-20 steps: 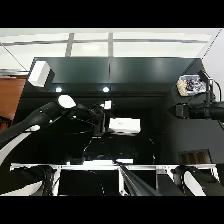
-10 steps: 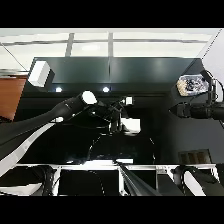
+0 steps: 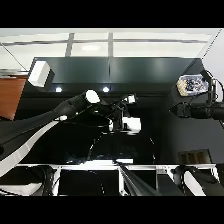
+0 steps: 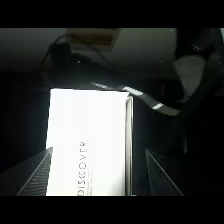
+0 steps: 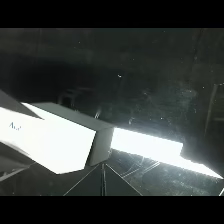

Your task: Fold the box and place the chain.

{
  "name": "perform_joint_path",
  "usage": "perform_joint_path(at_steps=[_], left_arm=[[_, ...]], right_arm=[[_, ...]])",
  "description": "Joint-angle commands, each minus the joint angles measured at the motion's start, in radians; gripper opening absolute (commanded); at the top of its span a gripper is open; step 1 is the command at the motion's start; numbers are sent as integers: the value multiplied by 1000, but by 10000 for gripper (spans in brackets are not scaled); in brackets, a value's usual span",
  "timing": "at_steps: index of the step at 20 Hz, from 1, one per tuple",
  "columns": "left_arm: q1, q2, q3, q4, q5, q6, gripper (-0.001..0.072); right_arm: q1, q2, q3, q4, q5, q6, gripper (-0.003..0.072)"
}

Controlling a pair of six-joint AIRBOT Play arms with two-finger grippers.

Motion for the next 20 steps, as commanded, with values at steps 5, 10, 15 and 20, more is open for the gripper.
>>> perform_joint_path(at_steps=[5, 10, 15, 20], left_arm=[[-1, 0, 8, 4, 20, -2, 711], [0, 0, 8, 5, 3, -32, 711], [-4, -1, 8, 113, -18, -121, 711], [-5, -1, 8, 119, -58, -133, 712]], right_arm=[[0, 0, 1, 0, -4, -1, 15], [0, 0, 1, 0, -4, 0, 15], [0, 0, 1, 0, -4, 0, 15], [0, 0, 1, 0, -5, 0, 15]])
